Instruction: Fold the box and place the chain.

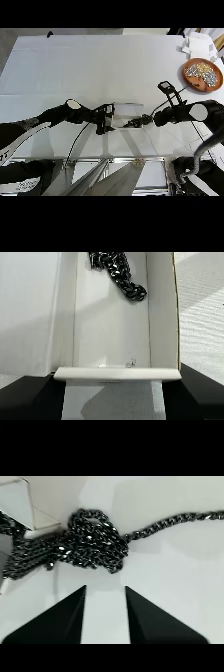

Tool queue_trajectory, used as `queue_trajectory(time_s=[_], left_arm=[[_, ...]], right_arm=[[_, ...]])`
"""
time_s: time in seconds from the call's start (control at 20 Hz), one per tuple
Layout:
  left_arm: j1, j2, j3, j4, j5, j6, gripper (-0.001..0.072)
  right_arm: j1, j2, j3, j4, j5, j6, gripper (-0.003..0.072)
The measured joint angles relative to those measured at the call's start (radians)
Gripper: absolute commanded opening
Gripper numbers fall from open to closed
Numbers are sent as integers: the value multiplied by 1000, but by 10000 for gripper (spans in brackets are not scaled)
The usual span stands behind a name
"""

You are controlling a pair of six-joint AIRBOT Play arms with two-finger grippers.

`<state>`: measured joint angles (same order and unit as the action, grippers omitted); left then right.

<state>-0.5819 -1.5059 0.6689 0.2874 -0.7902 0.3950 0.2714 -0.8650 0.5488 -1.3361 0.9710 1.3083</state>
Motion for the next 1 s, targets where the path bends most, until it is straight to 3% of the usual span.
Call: queue_trajectory(time_s=[0.3,0.65,0.8,1.0], left_arm=[[0,0,0,0,0,0,135],[0,0,0,0,0,0,135],[0,0,0,0,0,0,135],[0,0,0,0,0,0,135]], right_arm=[[-4,-14,-68,3,-95,0,339],[-4,-136,-80,38,-171,0,331],[-4,-163,-81,52,-188,0,150],[-4,-174,-81,61,-196,0,146]])
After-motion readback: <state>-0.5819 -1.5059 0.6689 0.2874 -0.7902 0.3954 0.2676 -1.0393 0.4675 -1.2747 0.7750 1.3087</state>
